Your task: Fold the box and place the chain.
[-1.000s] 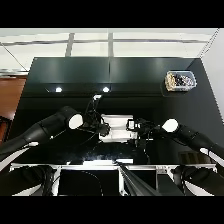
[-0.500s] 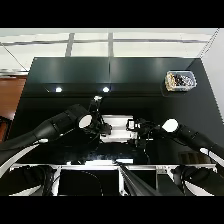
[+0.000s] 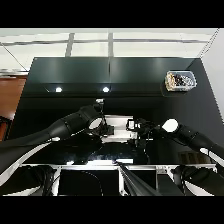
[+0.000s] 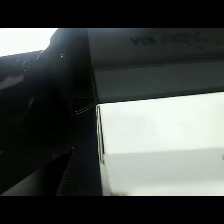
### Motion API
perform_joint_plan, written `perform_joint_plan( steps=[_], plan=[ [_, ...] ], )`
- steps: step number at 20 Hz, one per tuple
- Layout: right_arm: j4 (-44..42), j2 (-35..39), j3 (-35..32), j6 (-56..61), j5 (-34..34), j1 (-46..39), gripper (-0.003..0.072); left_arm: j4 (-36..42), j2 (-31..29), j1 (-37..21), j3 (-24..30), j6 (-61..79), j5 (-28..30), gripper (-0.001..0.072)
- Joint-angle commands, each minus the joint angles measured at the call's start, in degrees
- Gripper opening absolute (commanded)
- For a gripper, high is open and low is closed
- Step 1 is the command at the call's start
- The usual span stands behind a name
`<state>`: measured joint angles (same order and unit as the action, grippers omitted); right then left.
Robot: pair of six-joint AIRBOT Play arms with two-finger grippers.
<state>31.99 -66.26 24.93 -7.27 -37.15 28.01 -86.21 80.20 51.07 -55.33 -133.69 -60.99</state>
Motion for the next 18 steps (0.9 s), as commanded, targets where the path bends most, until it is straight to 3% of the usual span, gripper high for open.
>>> perform_joint_plan(
  steps=[1, 6, 12, 13, 14, 17, 18],
  plan=[
    [0.0, -0.02, -0.02, 0.0, -0.04, 0.02, 0.0247, 0.15, 1.16, 0.15, -0.37, -1.92, 0.61, 0.0367],
    [0.0, -0.02, -0.02, 0.0, -0.02, 0.02, 0.0248, 0.09, 1.25, 0.15, -0.7, -3.23, 3.21, 0.035],
    [0.0, -0.02, -0.02, 0.0, -0.02, 0.02, 0.0248, 0.15, 1.99, 0.15, -0.72, -3.32, 1.86, 0.0349],
    [0.0, -0.02, -0.02, 0.0, -0.02, 0.02, 0.0247, 0.13, 2.16, 0.15, -0.72, -3.32, 1.25, 0.0337],
    [0.0, -0.02, -0.02, 0.0, -0.02, 0.02, 0.0248, 0.11, 2.16, 0.15, -0.72, -3.32, 0.9, 0.028],
    [0.0, -0.02, -0.02, 0.0, -0.02, 0.02, 0.0247, 0.15, 2.16, 0.15, -0.72, -3.32, 0.9, 0.0267],
    [0.0, -0.02, -0.02, 0.0, -0.02, 0.02, 0.0248, 0.17, 2.16, 0.15, -0.72, -3.32, 0.9, 0.0216]
  ],
)
